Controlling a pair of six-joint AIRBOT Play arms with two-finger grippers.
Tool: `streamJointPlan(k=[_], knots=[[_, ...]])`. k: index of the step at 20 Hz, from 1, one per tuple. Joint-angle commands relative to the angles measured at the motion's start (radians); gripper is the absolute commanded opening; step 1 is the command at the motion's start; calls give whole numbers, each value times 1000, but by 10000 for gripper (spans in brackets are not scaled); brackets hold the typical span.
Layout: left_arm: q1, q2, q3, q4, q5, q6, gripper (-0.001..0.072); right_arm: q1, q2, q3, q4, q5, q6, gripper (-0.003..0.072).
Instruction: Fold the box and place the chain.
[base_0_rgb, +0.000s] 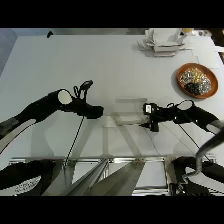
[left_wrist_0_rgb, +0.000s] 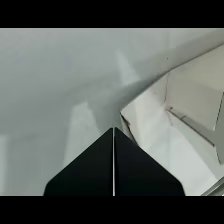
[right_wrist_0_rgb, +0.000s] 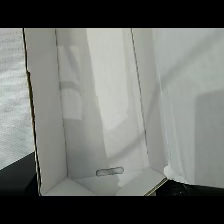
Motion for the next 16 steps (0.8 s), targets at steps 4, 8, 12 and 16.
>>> streamJointPlan(k=[4, 8, 12, 16], knots=[[-53, -56, -2, -87, 32, 13, 7, 0, 0, 0, 0, 0, 0, 458], [-95, -55, 6, -152, 22, 79, 7, 0, 0, 0, 0, 0, 0, 458], [-119, -27, 36, -151, 24, 79, 11, 0, 0, 0, 0, 0, 0, 458], [-132, 12, 43, -151, 25, 78, 92, 0, 0, 0, 0, 0, 0, 458]])
